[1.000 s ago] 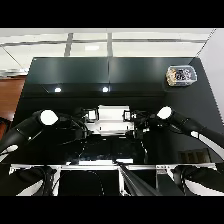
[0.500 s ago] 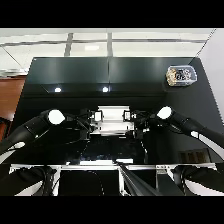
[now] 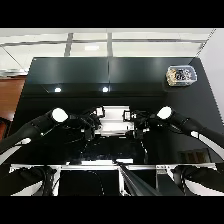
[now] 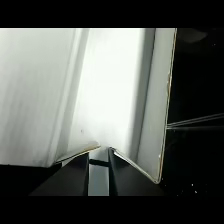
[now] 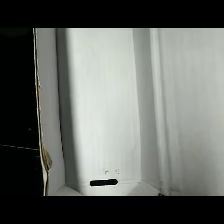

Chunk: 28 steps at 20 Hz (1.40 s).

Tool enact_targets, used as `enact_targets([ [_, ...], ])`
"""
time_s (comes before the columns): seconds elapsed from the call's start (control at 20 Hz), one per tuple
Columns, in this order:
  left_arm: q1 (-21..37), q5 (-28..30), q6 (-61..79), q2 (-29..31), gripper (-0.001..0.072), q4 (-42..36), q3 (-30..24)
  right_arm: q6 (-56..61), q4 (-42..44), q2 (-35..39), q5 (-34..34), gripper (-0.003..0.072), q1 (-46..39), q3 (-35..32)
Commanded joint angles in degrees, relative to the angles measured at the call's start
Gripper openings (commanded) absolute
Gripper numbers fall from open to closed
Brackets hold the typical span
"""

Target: Fold the box and place the chain.

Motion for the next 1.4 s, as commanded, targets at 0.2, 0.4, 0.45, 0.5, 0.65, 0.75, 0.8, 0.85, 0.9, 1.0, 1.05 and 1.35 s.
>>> enact_targets([
  [0.2,-0.3,0.7,0.0,-1.2,0.0153,-3.2,0.2,0.0,0.0,0.0,0.0,0.0063,0.0,0.0],
  [0.4,-0.5,-0.8,0.0,-1.2,0.0028,-3.2,0.2,0.0,0.0,0.0,0.0,0.0063,0.0,0.0],
  [0.45,-0.6,-1.4,0.0,-1.2,0.0027,-3.2,0.2,0.0,0.0,0.0,0.0,0.0063,0.0,0.0],
  [0.5,-0.6,-1.8,0.0,-1.2,0.0031,-3.2,0.2,0.0,0.0,0.0,0.0,0.0063,0.0,0.0],
  [0.65,-0.5,-1.5,0.0,-1.1,0.0366,-3.1,0.2,0.0,0.0,0.0,0.0,0.0063,0.0,0.0],
  [0.75,-0.6,-1.8,0.0,-1.2,0.0046,-2.8,0.3,0.0,0.0,0.0,0.0,0.0063,0.0,0.0],
  [0.8,-0.6,-1.8,0.0,-1.1,0.0323,-3.0,0.3,0.0,0.0,0.0,0.0,0.0063,0.0,0.0],
  [0.85,-0.5,-2.2,-0.5,-1.1,0.0319,-2.7,0.4,0.0,0.0,0.0,0.0,0.0063,0.0,0.0],
  [0.9,0.0,-4.3,-0.7,-0.8,0.0023,0.0,1.2,0.0,0.0,0.0,0.0,0.0063,0.0,0.0],
  [1.0,1.8,-8.3,-10.0,0.5,0.0025,5.6,3.5,0.0,0.0,0.0,0.0,0.0063,0.0,0.0],
  [1.05,3.3,-10.7,-18.6,1.6,0.0025,8.4,4.9,0.0,0.0,0.0,0.0,0.0063,0.0,0.0],
  [1.35,17.7,-21.3,-62.2,8.9,0.0023,29.2,9.3,0.0,0.0,0.0,0.0,0.0063,0.0,0.0],
])
